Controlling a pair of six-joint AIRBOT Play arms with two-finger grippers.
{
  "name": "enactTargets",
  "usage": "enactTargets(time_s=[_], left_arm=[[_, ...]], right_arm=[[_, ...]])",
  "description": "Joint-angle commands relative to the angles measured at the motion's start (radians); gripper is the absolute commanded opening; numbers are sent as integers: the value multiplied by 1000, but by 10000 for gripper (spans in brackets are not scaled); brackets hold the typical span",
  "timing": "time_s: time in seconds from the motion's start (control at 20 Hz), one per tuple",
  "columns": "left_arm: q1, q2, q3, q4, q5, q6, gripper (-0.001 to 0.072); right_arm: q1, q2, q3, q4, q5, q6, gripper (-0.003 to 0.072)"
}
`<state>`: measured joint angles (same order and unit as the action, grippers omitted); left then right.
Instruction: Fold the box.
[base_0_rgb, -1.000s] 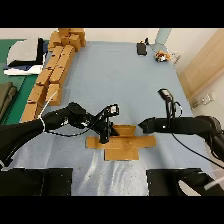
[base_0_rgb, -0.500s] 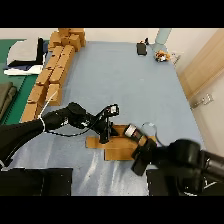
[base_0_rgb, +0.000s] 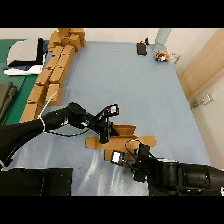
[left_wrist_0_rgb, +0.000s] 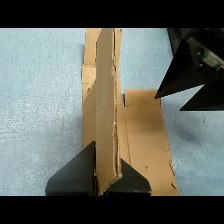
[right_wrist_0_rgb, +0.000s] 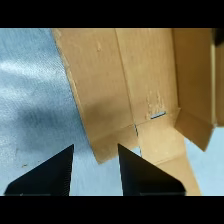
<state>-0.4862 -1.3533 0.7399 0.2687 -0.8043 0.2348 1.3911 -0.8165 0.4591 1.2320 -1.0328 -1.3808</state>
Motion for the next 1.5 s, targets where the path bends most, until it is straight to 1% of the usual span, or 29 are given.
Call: enactTargets(time_s=[0.0, 0.25, 0.3, 0.35, 0.5, 0.75, 0.95, 1.05, 1.1, 1.15, 1.2, 1.25, 1.3, 1.45], left_arm=[[0, 0, 1, 0, 0, 0, 12], [0, 0, 1, 0, 0, 0, 12], [0, 0, 1, 0, 0, 0, 12], [0, 0, 1, 0, 0, 0, 12], [0, 0, 1, 0, 0, 0, 12], [0, 0, 1, 0, 0, 0, 12], [0, 0, 1, 0, 0, 0, 12], [0, 0, 1, 0, 0, 0, 12], [0, 0, 1, 0, 0, 0, 12], [0, 0, 1, 0, 0, 0, 12], [0, 0, 1, 0, 0, 0, 12], [0, 0, 1, 0, 0, 0, 12], [0, 0, 1, 0, 0, 0, 12], [0, 0, 1, 0, 0, 0, 12]], right_arm=[[10, -44, -6, -24, 50, -16, 424], [10, -120, -10, -77, 84, -14, 417], [10, -130, -10, -95, 91, -9, 377], [10, -132, -10, -116, 98, -1, 365], [10, -110, 2, -137, 97, 5, 365], [10, -34, 23, -149, 74, 5, 365], [9, -23, 23, -259, 69, 64, 367], [10, -25, 23, -267, 71, 64, 367], [10, -25, 23, -268, 69, 64, 392], [10, -25, 23, -273, 69, 64, 494], [10, -25, 23, -283, 69, 65, 573], [9, -25, 23, -299, 66, 66, 673], [9, -25, 22, -319, 60, 68, 718], [10, -25, 22, -336, 48, 70, 718]])
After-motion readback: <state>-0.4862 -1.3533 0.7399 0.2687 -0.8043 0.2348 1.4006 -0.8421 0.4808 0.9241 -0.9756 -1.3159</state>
